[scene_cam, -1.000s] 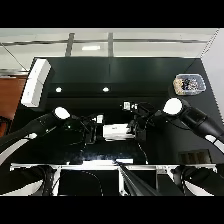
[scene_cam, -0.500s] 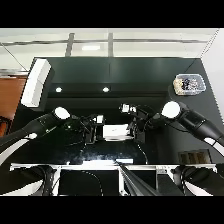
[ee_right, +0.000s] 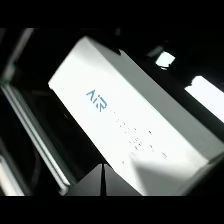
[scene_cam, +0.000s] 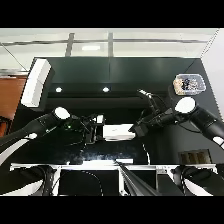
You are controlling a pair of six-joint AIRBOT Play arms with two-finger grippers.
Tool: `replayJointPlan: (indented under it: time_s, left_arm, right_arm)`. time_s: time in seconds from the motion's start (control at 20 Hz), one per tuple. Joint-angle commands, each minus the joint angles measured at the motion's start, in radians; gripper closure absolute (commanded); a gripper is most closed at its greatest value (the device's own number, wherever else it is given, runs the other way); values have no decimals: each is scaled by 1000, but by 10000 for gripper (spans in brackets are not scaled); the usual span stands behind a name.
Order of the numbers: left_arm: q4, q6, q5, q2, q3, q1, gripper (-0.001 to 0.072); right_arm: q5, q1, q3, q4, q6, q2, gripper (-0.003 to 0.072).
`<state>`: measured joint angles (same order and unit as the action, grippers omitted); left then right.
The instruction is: Fold the box and place the chain.
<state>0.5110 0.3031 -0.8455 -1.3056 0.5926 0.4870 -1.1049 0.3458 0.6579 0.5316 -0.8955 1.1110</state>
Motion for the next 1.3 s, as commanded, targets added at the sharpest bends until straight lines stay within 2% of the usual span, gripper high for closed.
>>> replayJointPlan:
  time_s: [0.0,0.45,0.75,0.95,1.0,1.05,1.15,1.25]
  left_arm:
    - [1,1,0,-1,0,0,265]
    - [1,1,0,-1,0,0,265]
    - [1,1,0,-1,0,0,264]
    - [2,1,1,-1,0,-1,261]
    - [2,1,5,0,0,-1,219]
    - [5,1,6,0,2,-3,79]
    - [41,-27,6,11,13,-5,17]
    - [111,-118,5,40,31,-5,-3]
  right_arm:
    - [78,3,-73,-272,-53,54,672]
    - [193,40,-73,-193,-93,156,671]
    - [187,39,-72,-190,-76,163,671]
    - [93,35,-26,-175,-67,133,672]
    - [56,23,-4,-173,-68,110,672]
    - [11,1,20,-170,-69,78,672]
    - [-74,-71,63,-128,-80,-4,672]
    - [-151,-189,89,-17,-109,-101,671]
